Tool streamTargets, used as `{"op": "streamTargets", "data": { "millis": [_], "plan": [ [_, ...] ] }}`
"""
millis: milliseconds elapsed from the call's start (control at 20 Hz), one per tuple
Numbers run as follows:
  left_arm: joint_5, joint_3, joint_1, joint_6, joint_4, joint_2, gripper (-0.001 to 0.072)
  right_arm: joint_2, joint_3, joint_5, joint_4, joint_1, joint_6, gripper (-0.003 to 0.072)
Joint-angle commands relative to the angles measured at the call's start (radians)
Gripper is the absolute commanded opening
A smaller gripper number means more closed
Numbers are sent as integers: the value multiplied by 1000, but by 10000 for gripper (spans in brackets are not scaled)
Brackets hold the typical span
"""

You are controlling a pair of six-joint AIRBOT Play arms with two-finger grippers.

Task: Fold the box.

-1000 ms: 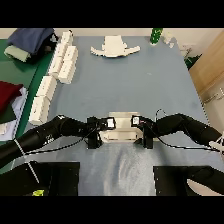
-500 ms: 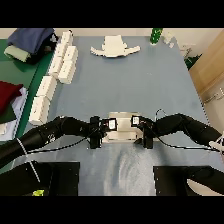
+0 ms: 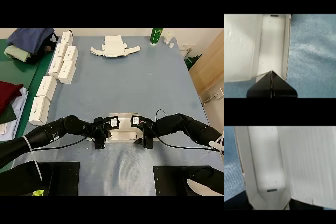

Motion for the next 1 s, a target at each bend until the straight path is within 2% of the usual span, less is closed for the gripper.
{"op": "streamTargets", "data": {
  "millis": [0,50,100,150,300,400,500,550,750,850,950],
  "plan": [
    [14,0,0,18,-42,-15,15,0,0,0,0,0,0,508],
    [14,0,0,18,-42,-15,106,0,0,0,0,0,0,508],
    [14,0,0,18,-42,-15,423,0,0,0,0,0,0,507],
    [14,0,0,18,-42,-15,563,0,0,0,0,0,0,508],
    [14,0,0,18,-41,-15,562,0,0,0,0,0,0,508],
    [14,0,0,3,-40,-15,558,0,0,0,0,0,0,508],
    [12,0,0,-80,-11,-5,95,0,0,0,0,0,0,508],
    [-2,0,0,-126,35,9,13,0,0,0,0,0,1,508],
    [-102,0,32,-609,359,132,12,0,0,0,0,0,0,508],
    [-203,0,101,-879,516,225,12,0,0,0,0,0,1,507],
    [-300,0,206,-1087,616,324,12,0,0,0,0,0,1,508]
  ]
}}
